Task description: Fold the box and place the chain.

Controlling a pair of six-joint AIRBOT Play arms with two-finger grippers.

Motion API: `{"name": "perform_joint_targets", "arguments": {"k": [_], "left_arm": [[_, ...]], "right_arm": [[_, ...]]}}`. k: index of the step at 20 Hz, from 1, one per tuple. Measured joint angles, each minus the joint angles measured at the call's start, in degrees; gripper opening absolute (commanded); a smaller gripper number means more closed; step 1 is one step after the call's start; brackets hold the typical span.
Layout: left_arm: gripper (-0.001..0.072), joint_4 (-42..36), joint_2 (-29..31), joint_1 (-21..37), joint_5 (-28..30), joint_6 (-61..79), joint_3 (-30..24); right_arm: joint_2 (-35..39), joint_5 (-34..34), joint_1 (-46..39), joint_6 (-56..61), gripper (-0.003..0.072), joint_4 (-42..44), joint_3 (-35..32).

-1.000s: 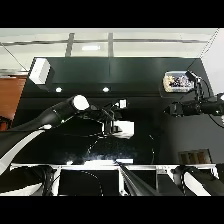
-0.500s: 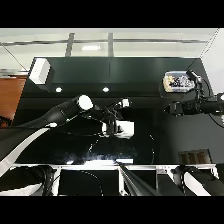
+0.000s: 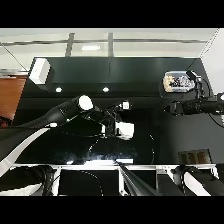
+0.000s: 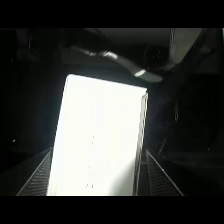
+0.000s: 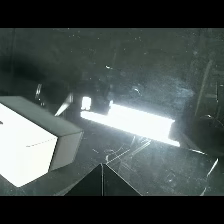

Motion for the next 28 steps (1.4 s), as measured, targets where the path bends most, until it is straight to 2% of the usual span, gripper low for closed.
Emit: {"name": "perform_joint_targets", "arguments": {"k": [8,13,14,16,17,20,22,24,26,28], "left_arm": [[0.0706,5.9,0.0,-0.6,0.7,0.3,0.0],[0.0701,9.3,-1.9,-3.1,4.0,0.5,0.0],[0.0628,9.6,-2.4,-3.6,4.6,0.5,0.0],[0.0389,10.5,-2.8,-4.2,5.3,0.4,0.0],[0.0304,11.1,-2.7,-4.4,5.4,0.3,0.0],[0.0289,14.9,-1.3,-3.4,3.9,-3.7,0.0],[0.0289,17.1,0.7,-0.3,3.9,-8.6,0.0],[0.0289,20.0,3.0,5.3,1.3,-15.0,0.0],[0.0289,23.4,4.9,12.7,0.3,-22.0,0.0],[0.0289,26.8,6.4,22.5,-1.8,-29.3,0.0]], "right_arm": [[0.0,0.0,0.0,0.0,0.001,0.0,0.0],[0.0,0.0,0.0,0.0,0.001,0.0,0.0],[0.0,0.0,0.0,0.0,0.001,0.0,0.0],[0.0,0.0,0.0,0.0,0.001,0.0,0.0],[0.0,0.0,0.0,0.0,0.001,0.0,0.0],[0.0,0.0,0.0,0.1,0.001,0.0,0.0],[0.0,0.1,0.0,0.1,0.001,0.0,0.0],[0.0,0.1,0.0,0.2,0.001,0.0,0.0],[0.0,0.2,0.0,0.2,0.001,0.0,0.0],[0.0,0.1,0.0,0.4,0.001,0.0,0.0]]}}
